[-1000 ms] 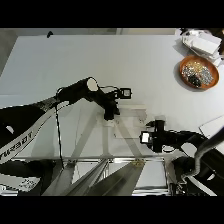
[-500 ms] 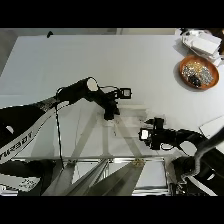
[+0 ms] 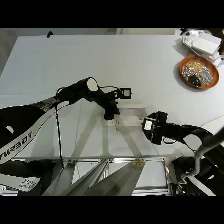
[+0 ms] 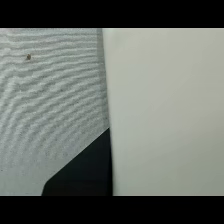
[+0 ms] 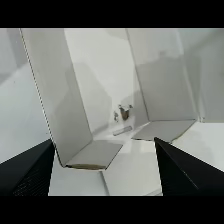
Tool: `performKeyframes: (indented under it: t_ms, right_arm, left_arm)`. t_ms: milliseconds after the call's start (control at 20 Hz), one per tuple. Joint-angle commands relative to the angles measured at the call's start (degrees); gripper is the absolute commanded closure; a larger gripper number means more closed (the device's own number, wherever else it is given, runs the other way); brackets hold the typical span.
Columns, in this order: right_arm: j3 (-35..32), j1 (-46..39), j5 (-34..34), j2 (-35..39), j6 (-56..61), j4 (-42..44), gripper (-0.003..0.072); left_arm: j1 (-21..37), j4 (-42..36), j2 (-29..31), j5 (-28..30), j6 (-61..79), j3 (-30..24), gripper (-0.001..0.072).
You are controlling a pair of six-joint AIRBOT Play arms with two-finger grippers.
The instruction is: Fold the box and place the chain.
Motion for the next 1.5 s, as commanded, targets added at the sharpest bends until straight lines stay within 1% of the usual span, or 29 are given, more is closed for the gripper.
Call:
performKeyframes:
  t_ms: [0, 100, 450, 750, 1050, 1200, 1450]
  right_arm:
    - [0.3, -3.1, 0.3, -0.1, -6.3, 7.3, -0.0004]
    - [0.3, -4.2, 0.4, -0.6, -11.5, 9.9, -0.0004]
    - [0.4, -10.1, 0.5, -5.4, -20.2, 15.1, -0.0003]
    - [3.4, -11.4, 0.8, -5.5, -22.1, 15.1, -0.0002]
    - [3.7, -11.4, 0.6, -6.5, -22.2, 16.0, 0.0]
    - [3.7, -11.4, 1.1, -8.2, -27.3, 21.2, 0.0006]
    - [3.7, -14.3, 2.2, -10.5, -31.1, 23.7, 0.0007]
  left_arm:
    - [0.0, 0.0, 0.0, 0.0, 0.0, 0.1, 0.0698]
    - [0.0, 0.0, 0.0, 0.0, 0.0, 0.1, 0.0698]
    - [0.0, 0.0, 0.0, 0.0, 0.0, 0.1, 0.0698]
    - [0.0, 0.0, 0.0, 0.0, 0.0, 0.1, 0.0698]
    - [0.0, 0.0, 0.0, 0.0, 0.0, 0.1, 0.0698]
    - [0.0, 0.0, 0.0, 0.0, 0.0, 0.1, 0.0698]
    - [0.0, 0.0, 0.0, 0.0, 0.0, 0.1, 0.0698]
